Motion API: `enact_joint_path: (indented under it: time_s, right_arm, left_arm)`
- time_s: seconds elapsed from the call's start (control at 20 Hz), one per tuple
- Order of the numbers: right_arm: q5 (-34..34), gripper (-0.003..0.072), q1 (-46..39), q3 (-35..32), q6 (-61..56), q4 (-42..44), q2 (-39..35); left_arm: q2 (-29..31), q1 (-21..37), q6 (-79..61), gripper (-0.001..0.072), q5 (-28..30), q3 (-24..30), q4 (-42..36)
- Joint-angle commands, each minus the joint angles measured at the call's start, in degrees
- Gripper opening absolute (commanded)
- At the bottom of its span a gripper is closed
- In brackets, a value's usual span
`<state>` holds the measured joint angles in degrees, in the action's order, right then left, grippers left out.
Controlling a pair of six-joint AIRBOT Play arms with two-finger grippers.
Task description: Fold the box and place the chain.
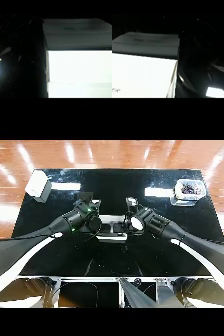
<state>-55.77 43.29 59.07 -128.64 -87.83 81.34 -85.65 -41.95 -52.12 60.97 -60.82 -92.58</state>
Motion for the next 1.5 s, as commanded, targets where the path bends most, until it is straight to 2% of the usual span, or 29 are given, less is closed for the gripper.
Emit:
enact_joint_path:
  time_s: [0.0, 0.3, 0.4, 0.6, 0.7, 1.05, 1.1, 1.15, 1.2, 1.25, 1.45]
  right_arm:
    - [-1.3, 0.0656, -0.1, 0.0, 1.2, 0.0, 0.0]
    - [-3.8, 0.0653, -0.1, 1.5, 1.7, -1.2, 0.0]
    - [-4.3, 0.0557, -0.1, 2.1, 1.7, -1.8, 0.0]
    - [-6.8, 0.0556, 0.0, 2.2, 1.6, -2.2, 1.4]
    - [-6.6, 0.053, 0.0, 2.2, 0.8, -2.5, 1.9]
    - [-6.6, 0.0515, 0.0, 2.3, 0.0, -3.7, 3.6]
    - [-6.2, 0.0343, 0.0, 2.3, 0.3, -3.6, 3.6]
    - [-5.6, 0.033, 0.0, 2.3, 0.6, -3.3, 3.6]
    - [-5.1, 0.0152, 0.0, 2.5, 1.6, -3.0, 3.6]
    - [-4.7, 0.0029, 0.0, 2.8, 3.9, -2.0, 3.6]
    - [-4.2, 0.0029, 0.0, 3.8, 5.3, -1.5, 3.6]
  left_arm:
    - [0.0, 0.0, 0.1, 0.0016, -0.1, 0.0, 0.1]
    - [0.0, 0.0, 0.1, 0.0016, -0.2, 0.0, 0.2]
    - [0.0, 0.0, 0.1, 0.0016, -0.2, 0.0, 0.2]
    - [0.0, 0.0, 0.1, 0.0016, -0.2, 0.0, 0.2]
    - [0.0, 0.0, 0.1, 0.0016, -0.2, 0.0, 0.2]
    - [0.0, 0.0, 0.1, 0.0017, -0.2, 0.0, 0.2]
    - [0.0, 0.0, 0.1, 0.0016, -0.1, 0.0, 0.2]
    - [0.0, 0.0, 0.1, 0.0017, -0.1, 0.0, 0.2]
    - [0.0, 0.0, 0.1, 0.0016, -0.1, 0.0, 0.2]
    - [0.0, 0.0, 0.1, 0.0016, -0.1, 0.0, 0.2]
    - [0.0, 0.0, 0.1, 0.0016, -0.2, 0.0, 0.1]
